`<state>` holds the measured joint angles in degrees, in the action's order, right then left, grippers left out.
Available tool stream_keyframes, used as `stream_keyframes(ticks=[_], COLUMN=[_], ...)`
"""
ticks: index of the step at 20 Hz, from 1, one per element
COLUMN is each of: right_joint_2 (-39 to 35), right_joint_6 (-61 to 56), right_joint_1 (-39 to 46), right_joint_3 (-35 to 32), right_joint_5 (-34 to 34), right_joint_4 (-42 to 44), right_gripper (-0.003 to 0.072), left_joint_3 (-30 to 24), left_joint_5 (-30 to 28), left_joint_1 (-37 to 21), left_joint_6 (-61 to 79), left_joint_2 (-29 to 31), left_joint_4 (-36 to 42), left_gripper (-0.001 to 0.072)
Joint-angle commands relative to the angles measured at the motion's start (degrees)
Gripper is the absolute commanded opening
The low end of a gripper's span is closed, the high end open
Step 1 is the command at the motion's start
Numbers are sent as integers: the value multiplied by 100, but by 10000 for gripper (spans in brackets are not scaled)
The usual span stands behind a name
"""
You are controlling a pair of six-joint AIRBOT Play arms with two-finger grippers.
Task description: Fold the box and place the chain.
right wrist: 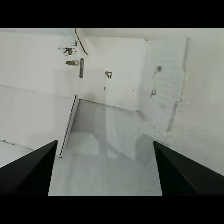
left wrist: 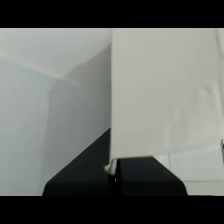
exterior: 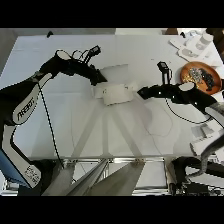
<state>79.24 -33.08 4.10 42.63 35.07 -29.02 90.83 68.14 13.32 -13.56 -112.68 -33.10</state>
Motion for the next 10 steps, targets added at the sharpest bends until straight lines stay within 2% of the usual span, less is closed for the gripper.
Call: stream_keyframes(ticks=[1, 3, 6, 8, 10], right_joint_2=[-87, -282, -750, -1139, -1486], right_joint_6=[-11, -11, -7, -4, -4], right_joint_1=[-4, -4, -2, -2, -2], right_joint_3=[11, 13, 52, 52, 52], right_joint_5=[114, 179, 90, -63, -229], right_joint_4=[31, 262, 216, 188, 186], right_gripper=[679, 648, 648, 648, 648], left_joint_3=[2, 2, 2, 0, 0], left_joint_5=[111, 116, 256, 695, 1471], left_joint_1=[-2, -11, -70, -208, -413], left_joint_6=[-116, -520, -964, -1156, -1397], left_joint_2=[24, 142, 651, 1036, 1408], left_joint_4=[9, -7, -404, -546, -553], left_gripper=[6, 4, 3, 3, 2])
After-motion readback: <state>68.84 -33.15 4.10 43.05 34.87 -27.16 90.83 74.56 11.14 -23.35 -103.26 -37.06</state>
